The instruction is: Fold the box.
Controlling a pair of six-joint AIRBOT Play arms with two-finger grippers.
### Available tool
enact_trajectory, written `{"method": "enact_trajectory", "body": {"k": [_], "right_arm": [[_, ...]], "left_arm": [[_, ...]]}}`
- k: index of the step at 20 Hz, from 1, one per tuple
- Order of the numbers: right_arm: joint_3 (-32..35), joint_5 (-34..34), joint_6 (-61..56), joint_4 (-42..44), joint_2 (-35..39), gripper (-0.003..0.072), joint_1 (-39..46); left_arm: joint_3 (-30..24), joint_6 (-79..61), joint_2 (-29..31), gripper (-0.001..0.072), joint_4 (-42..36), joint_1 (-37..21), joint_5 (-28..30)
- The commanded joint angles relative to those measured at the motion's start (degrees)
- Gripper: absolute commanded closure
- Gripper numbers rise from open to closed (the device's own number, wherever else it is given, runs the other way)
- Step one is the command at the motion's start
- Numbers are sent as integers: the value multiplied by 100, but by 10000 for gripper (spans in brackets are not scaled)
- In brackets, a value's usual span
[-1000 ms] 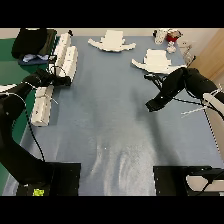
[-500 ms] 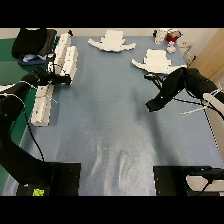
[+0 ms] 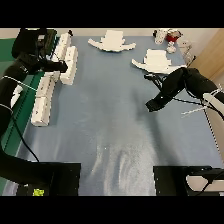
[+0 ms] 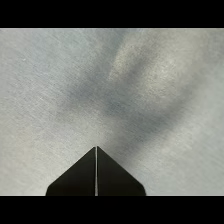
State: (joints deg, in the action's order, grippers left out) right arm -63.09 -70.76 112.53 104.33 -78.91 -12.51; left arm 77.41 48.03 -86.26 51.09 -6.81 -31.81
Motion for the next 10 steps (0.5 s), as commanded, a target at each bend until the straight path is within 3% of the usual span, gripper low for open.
{"method": "enact_trajectory", "body": {"k": [1,2,3,7,10], "right_arm": [[-4,2,-2,0,-4,682,2],[-4,2,0,0,-4,681,2],[-4,2,0,0,-4,681,2],[-4,2,-2,0,-4,681,2],[-4,2,-2,0,-4,681,2]], "left_arm": [[20,245,643,209,-50,4,-743],[20,463,791,601,-72,4,-1119],[20,428,911,696,-92,7,-1464],[-118,815,1268,703,26,409,-2717],[-911,1816,1864,703,970,1491,-2330]]}}
